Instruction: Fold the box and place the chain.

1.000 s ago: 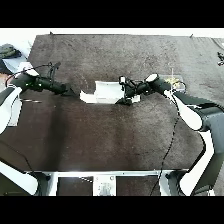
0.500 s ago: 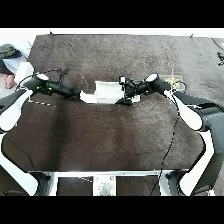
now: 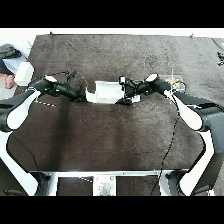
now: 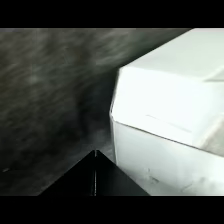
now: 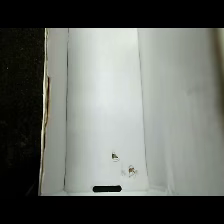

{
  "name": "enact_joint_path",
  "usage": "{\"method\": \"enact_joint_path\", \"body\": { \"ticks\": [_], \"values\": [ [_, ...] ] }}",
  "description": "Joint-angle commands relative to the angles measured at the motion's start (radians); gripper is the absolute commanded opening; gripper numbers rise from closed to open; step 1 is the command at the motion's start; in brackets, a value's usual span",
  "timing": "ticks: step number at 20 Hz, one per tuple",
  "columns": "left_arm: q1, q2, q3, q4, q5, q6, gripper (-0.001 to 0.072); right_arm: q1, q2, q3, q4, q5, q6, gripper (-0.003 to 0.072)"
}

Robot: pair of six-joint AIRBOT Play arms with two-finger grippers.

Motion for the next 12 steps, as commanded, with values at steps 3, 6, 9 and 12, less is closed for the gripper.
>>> {"method": "enact_joint_path", "body": {
  "ticks": [3, 6, 9, 12],
  "values": [
    [-0.003, -0.002, 0.061, -0.009, -0.077, -0.001, 0.0192, 0.0, 0.0, 0.0, 0.0, 0.0, 0.0, 0.0437],
    [-0.003, 0.0, 0.07, -0.011, -0.106, -0.003, 0.0255, 0.0, 0.0, 0.0, 0.0, 0.0, 0.0, 0.0437],
    [-0.003, 0.003, 0.07, -0.009, -0.126, -0.003, 0.0255, 0.0, 0.0, 0.0, 0.0, 0.0, 0.0, 0.0437],
    [-0.003, 0.039, 0.07, 0.019, -0.103, -0.002, 0.0256, 0.0, 0.0, 0.0, 0.0, 0.0, 0.0, 0.0437]
  ]
}}
